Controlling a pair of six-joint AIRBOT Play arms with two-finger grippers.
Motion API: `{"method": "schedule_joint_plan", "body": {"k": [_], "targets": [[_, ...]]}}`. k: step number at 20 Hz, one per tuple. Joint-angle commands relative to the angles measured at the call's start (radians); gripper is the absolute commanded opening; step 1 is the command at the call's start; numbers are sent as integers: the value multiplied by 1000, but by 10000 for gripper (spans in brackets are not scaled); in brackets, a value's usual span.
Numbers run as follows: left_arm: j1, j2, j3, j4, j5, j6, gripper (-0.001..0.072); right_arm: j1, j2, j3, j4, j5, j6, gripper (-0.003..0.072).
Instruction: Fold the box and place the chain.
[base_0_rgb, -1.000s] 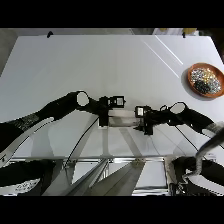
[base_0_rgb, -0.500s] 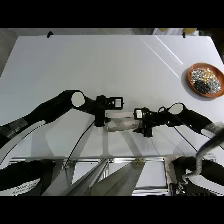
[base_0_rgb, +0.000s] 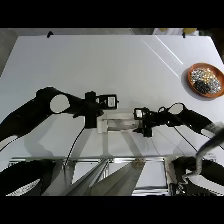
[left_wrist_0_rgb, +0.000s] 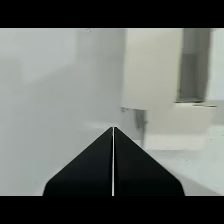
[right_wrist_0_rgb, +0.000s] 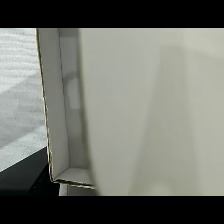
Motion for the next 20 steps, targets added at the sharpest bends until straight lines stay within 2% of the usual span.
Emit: {"method": "schedule_joint_plan", "body": {"k": [1,4,6,9,11,16,20], "targets": [[-76,32,1,-60,-68,-63,3,-1,0,1,0,0,0,292],[-142,-41,1,-115,41,-119,3,-1,0,1,0,0,0,292],[-153,-109,1,-149,204,-176,3,-1,0,1,0,0,0,292],[-141,-174,1,-157,519,-345,2,-1,0,1,0,0,0,292],[-117,-224,1,-158,608,-430,4,-1,0,1,0,0,0,292],[-75,-334,1,-180,540,-473,5,-1,0,1,0,0,0,292],[-53,-268,1,-164,381,-451,3,-1,0,1,0,0,0,292]]}}
